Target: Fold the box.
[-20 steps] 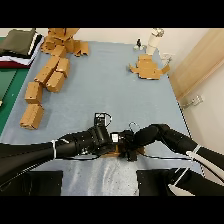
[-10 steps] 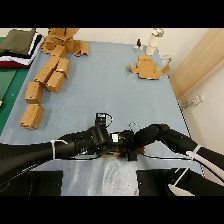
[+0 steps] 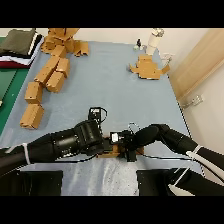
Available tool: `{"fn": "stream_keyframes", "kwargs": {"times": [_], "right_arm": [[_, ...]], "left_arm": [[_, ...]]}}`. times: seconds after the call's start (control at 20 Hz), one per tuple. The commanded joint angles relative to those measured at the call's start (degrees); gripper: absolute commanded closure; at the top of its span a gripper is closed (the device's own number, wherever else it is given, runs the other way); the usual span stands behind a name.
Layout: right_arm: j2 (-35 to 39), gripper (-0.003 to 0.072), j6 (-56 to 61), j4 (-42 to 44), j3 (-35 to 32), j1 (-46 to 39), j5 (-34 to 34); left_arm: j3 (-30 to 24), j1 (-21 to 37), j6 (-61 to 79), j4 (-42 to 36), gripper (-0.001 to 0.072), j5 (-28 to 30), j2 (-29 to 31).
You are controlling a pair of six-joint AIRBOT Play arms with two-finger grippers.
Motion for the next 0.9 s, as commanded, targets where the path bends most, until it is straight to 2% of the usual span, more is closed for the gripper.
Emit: {"fn": "stream_keyframes", "kwargs": {"times": [0.0,0.2,0.35,0.4,0.45,0.6,0.65,0.7,0.8,0.85], "right_arm": [[-0.04,0.0188,0.20,-0.52,-0.02,-0.04,0.13],[-0.04,0.0188,0.20,-0.52,-0.02,-0.04,0.13],[-0.04,0.0188,0.20,-0.52,-0.02,-0.04,0.13],[-0.04,0.0188,0.20,-0.52,-0.02,-0.04,0.11],[-0.04,0.0188,0.20,-0.52,-0.02,-0.04,0.11],[-0.04,0.0188,0.20,-0.52,-0.02,-0.04,0.13],[-0.04,0.0188,0.17,-0.52,-0.02,-0.04,0.11],[-0.07,0.0188,0.20,-0.52,-0.02,-0.04,0.11],[-0.07,0.0188,0.20,-0.52,-0.02,-0.04,0.13],[-0.04,0.0188,0.20,-0.52,-0.02,-0.04,0.11]], "left_arm": [[0.09,-0.04,1.90,0.13,0.0175,4.79,4.02],[-0.02,-0.04,3.52,1.29,0.0175,8.11,6.51],[-0.87,-0.02,3.69,2.32,0.0176,6.19,6.47],[-1.25,-0.02,3.69,2.32,0.0200,6.64,6.47],[-1.36,-0.02,4.20,2.32,0.0264,8.11,6.49],[-1.38,-0.04,10.71,1.20,0.0283,10.91,7.41],[-1.40,-0.04,15.34,-0.52,0.0569,10.21,8.07],[-1.46,-0.04,23.45,-4.00,0.0698,8.92,8.66],[-2.29,-0.20,38.56,-12.20,0.0698,4.22,9.66],[-3.13,-0.79,46.40,-15.87,0.0698,0.07,10.40]]}}
